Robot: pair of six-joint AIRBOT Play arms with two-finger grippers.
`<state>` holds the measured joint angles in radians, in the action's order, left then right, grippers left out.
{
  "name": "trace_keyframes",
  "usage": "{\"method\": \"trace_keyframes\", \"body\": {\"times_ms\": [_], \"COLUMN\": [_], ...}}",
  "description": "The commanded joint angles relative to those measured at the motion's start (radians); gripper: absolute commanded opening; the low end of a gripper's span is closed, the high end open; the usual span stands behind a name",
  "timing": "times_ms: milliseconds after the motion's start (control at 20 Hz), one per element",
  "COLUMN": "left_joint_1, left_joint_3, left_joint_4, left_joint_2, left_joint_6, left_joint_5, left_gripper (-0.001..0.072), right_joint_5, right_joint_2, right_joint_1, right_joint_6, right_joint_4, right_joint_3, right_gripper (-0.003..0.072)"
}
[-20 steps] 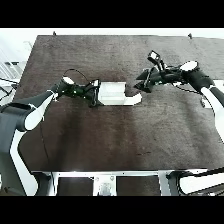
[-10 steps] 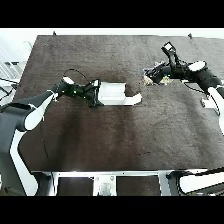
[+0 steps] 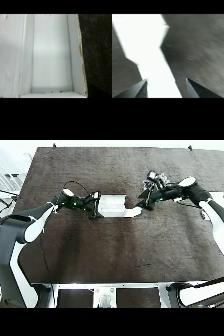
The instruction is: Fold the box and place the chain.
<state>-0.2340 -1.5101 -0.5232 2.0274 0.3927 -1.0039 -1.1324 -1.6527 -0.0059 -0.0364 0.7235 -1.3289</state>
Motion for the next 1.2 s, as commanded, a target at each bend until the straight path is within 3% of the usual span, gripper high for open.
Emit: {"method": "trace_keyframes", "body": {"times_ms": [0,350,400,600,1150], "left_joint_1": [0.001,0.001,0.001,0.001,0.001], "left_joint_3": [0.000,0.000,0.000,0.000,0.000], "left_joint_4": [0.000,0.000,0.000,0.000,0.000], "left_joint_2": [0.000,0.000,0.000,0.000,0.000], "left_joint_6": [0.000,0.000,0.000,0.000,0.000], "left_joint_5": [0.000,0.000,0.000,0.000,0.000], "left_gripper": [0.0345,0.0345,0.0345,0.0345,0.0345], "right_joint_5": [-0.037,0.033,0.048,0.113,0.139], "right_joint_2": [-0.048,-0.096,-0.097,-0.098,-0.100], "right_joint_1": [0.069,0.115,0.118,0.123,0.188], "right_joint_6": [0.094,0.124,0.124,0.124,0.135], "right_joint_4": [0.027,0.048,0.048,0.056,0.051], "right_joint_3": [0.008,0.007,0.007,0.007,0.007], "right_gripper": [0.0573,0.0569,0.0503,0.0490,0.0232]}}
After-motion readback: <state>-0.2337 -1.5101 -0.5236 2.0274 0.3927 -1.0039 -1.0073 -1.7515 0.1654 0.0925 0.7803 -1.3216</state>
